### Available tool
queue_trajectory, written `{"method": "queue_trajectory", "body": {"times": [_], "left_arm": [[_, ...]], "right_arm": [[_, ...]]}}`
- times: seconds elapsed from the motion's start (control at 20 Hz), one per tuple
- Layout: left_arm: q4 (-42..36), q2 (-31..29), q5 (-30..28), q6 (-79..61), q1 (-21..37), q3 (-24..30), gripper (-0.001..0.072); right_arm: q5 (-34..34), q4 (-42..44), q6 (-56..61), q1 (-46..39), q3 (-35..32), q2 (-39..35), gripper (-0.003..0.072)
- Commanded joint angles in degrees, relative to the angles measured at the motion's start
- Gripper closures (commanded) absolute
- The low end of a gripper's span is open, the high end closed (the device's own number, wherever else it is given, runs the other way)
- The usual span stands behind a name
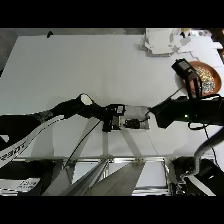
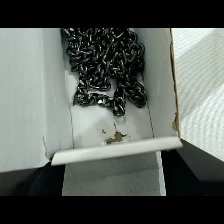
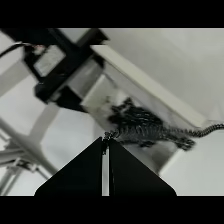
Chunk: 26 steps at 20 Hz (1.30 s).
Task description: Fold the box and place the chain.
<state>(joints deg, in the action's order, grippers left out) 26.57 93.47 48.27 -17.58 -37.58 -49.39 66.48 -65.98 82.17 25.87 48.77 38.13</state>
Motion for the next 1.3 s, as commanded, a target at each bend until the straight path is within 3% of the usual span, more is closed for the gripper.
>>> {"method": "queue_trajectory", "body": {"times": [0.0,0.35,0.5,0.8,0.95,1.05,1.15,1.25], "left_arm": [[0.0,0.0,0.0,0.0,0.0,0.0,0.0622],[0.0,0.0,0.0,0.0,0.0,0.0,0.0622],[0.0,0.0,0.0,0.0,0.0,0.0,0.0622],[0.0,0.0,0.0,0.0,0.0,0.0,0.0622],[0.0,0.0,0.0,0.0,0.0,0.0,0.0622],[0.0,0.0,0.0,0.0,0.0,0.0,0.0622],[0.0,0.0,0.0,0.0,0.0,0.0,0.0622],[0.0,0.0,0.0,0.0,0.0,0.0,0.0622]], "right_arm": [[-2.5,3.0,0.3,7.2,-0.3,-0.6,0.0669],[-7.0,2.8,-0.2,10.7,-0.6,-0.6,0.0669],[-12.1,0.7,-0.1,10.7,-3.1,0.2,0.0669],[-15.5,-3.5,-0.1,10.7,-10.2,9.5,0.0666],[-16.7,-6.9,-0.1,10.5,-10.9,13.7,0.0558],[-16.8,-6.9,-0.1,9.5,-10.7,13.6,0.0545],[-15.0,-7.0,-0.1,8.1,-8.9,12.2,0.0478],[-12.7,-7.6,-0.2,5.4,-5.3,10.2,0.0479]]}}
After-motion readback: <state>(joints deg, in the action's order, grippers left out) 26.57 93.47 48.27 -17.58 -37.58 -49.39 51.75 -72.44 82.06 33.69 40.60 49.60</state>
